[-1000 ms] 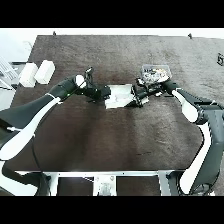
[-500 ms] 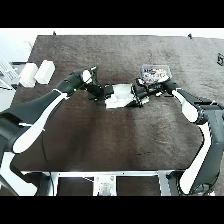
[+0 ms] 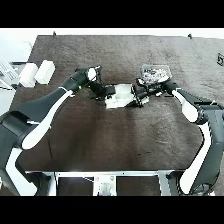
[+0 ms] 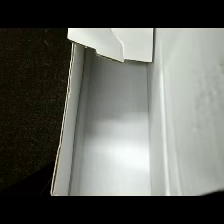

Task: Fold the box and place the chain.

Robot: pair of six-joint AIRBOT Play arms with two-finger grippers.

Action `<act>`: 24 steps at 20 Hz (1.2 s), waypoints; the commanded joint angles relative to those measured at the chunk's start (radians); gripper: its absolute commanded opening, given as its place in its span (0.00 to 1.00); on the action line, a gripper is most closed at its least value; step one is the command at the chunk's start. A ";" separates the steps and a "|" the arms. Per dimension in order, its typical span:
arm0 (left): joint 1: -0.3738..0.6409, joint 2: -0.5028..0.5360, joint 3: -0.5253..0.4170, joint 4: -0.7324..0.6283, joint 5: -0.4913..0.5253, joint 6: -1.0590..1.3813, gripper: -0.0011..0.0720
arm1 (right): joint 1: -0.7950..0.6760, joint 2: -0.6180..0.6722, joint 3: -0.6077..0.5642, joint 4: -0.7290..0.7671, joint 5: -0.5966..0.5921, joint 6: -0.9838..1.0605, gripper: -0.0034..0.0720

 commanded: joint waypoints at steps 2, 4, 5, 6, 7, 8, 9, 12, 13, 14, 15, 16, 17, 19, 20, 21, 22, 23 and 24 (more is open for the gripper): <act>-0.011 -0.003 0.018 0.061 -0.054 -0.039 0.51 | 0.001 0.001 0.001 0.000 0.000 0.000 0.55; -0.016 -0.019 0.055 0.087 -0.093 -0.053 0.51 | 0.001 0.001 0.001 0.000 0.000 0.000 0.55; -0.016 -0.032 0.078 0.088 -0.115 -0.054 0.51 | 0.001 0.001 0.001 0.000 0.000 0.000 0.55; -0.019 -0.040 0.097 0.090 -0.124 -0.053 0.51 | 0.001 0.001 0.001 0.000 0.000 0.000 0.55; -0.023 -0.045 0.114 0.098 -0.137 -0.055 0.51 | 0.001 0.001 0.001 0.000 0.000 0.000 0.55; -0.025 -0.050 0.126 0.100 -0.142 -0.060 0.51 | 0.001 0.001 0.001 0.000 0.000 0.000 0.55; -0.031 -0.051 0.133 0.116 -0.140 -0.060 0.51 | 0.001 0.001 0.001 0.000 0.000 0.000 0.55; -0.035 -0.057 0.141 0.125 -0.145 -0.068 0.51 | 0.001 0.001 0.001 0.000 0.000 0.000 0.55; -0.035 -0.069 0.156 0.127 -0.167 -0.072 0.51 | 0.001 0.001 0.001 0.000 0.000 0.000 0.55; -0.035 -0.084 0.179 0.137 -0.198 -0.092 0.51 | 0.001 0.001 0.001 0.000 0.000 0.000 0.55; -0.035 -0.106 0.214 0.147 -0.235 -0.106 0.51 | 0.001 0.001 0.001 0.000 0.000 0.000 0.55; -0.035 -0.127 0.248 0.153 -0.269 -0.116 0.51 | 0.001 0.001 0.001 0.000 0.000 0.000 0.55; -0.035 -0.151 0.286 0.159 -0.310 -0.122 0.51 | 0.001 0.001 0.001 0.000 0.000 0.000 0.55; -0.035 -0.194 0.348 0.170 -0.372 -0.125 0.51 | 0.001 0.001 0.001 0.000 0.000 0.000 0.55; -0.035 -0.208 0.366 0.174 -0.393 -0.133 0.51 | 0.001 0.001 0.001 0.000 0.000 0.000 0.55; -0.035 -0.212 0.369 0.178 -0.399 -0.140 0.51 | 0.001 0.001 0.001 0.000 0.000 0.000 0.55; -0.035 -0.212 0.369 0.186 -0.403 -0.149 0.51 | 0.001 0.001 0.001 0.000 0.000 0.000 0.55; -0.035 -0.212 0.369 0.195 -0.410 -0.156 0.51 | 0.001 0.001 0.001 0.000 0.000 0.000 0.55; -0.035 -0.212 0.369 0.207 -0.428 -0.168 0.51 | 0.001 0.001 0.001 0.000 0.000 0.000 0.55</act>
